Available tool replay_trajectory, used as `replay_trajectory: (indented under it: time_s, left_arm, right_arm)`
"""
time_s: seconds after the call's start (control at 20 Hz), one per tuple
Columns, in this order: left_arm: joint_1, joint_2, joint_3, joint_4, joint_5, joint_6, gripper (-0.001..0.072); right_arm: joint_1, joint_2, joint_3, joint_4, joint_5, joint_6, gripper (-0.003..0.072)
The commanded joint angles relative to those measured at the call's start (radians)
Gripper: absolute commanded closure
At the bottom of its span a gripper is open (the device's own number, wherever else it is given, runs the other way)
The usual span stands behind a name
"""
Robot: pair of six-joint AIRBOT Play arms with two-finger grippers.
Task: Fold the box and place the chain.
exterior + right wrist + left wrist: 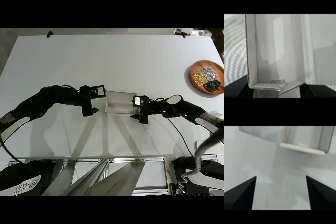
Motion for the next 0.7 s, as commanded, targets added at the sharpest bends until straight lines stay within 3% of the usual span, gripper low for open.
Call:
replay_trajectory:
  time_s: [0.0,0.3,0.65]
  left_arm:
    - [0.011,-0.093,0.101,-0.028,0.089,0.007,0.0006]
    - [0.005,-0.16,0.143,-0.031,0.183,0.007,0.0012]
    - [-0.035,-0.169,0.143,-0.033,0.188,0.007,0.0033]
  right_arm:
    - [0.001,0.0,0.0,0.0,0.0,0.0,0.0366]
    - [0.001,0.0,0.0,0.0,0.0,0.0,0.0366]
    - [0.001,0.0,0.0,0.0,0.0,0.0,0.0366]
